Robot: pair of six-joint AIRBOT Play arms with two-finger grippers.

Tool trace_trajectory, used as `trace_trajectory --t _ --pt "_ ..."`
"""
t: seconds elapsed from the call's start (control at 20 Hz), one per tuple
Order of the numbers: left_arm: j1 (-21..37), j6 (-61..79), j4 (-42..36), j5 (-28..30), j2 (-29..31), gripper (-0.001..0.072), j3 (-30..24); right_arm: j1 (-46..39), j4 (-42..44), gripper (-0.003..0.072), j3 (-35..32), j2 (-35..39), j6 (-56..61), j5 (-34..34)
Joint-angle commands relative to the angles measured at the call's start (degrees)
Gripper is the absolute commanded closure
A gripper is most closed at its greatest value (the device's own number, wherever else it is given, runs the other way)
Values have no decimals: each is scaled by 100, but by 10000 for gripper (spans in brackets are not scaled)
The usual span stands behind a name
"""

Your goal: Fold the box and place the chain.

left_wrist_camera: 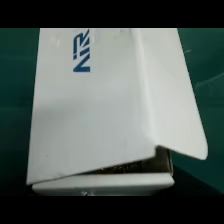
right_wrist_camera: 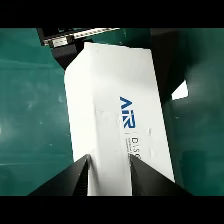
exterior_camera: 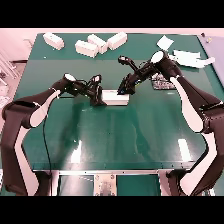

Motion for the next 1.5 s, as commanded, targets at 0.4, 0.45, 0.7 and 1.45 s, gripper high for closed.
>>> trace_trajectory --t 0.4,0.45,0.7,1.45 --pt "-2 13 9 -26 4 300 2 7 -50 417 210 -7 -131 -269" --pt "-2 13 9 -26 4 300 2 7 -50 425 247 -7 -131 -267" --pt "-2 13 9 -24 4 300 2 26 -57 462 190 -7 -129 -238" --pt "-2 13 7 -22 4 299 2 66 -55 494 -79 -13 -131 -264"
